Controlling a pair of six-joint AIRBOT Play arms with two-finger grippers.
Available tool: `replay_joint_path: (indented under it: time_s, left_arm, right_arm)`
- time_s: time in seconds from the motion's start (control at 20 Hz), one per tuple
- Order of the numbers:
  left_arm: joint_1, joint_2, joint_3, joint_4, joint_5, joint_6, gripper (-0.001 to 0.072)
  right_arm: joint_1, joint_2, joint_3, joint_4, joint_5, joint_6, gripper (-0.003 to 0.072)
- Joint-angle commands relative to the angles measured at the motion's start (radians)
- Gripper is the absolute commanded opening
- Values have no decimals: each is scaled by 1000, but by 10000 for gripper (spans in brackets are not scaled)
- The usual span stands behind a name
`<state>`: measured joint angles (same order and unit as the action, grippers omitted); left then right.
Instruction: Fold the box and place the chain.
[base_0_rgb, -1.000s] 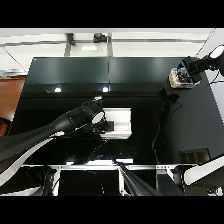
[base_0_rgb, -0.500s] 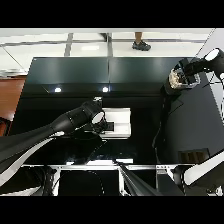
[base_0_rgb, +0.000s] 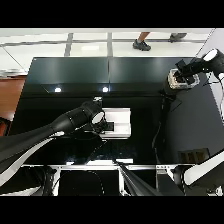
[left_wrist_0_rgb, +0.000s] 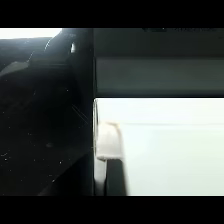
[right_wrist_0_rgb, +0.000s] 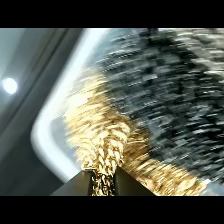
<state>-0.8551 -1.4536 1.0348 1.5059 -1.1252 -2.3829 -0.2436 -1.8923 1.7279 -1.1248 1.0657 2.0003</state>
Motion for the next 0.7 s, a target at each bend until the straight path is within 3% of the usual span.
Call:
replay_joint_path:
  time_s: [0.0,0.45,0.65]
  left_arm:
    - [0,-1,0,0,-5,0,29]
    - [0,-1,0,0,-13,0,29]
    - [0,-1,0,0,-13,0,29]
  right_arm:
    - [0,109,2,51,24,-281,15]
    - [-16,603,5,108,34,-501,12]
    - [-16,724,110,166,82,-541,12]
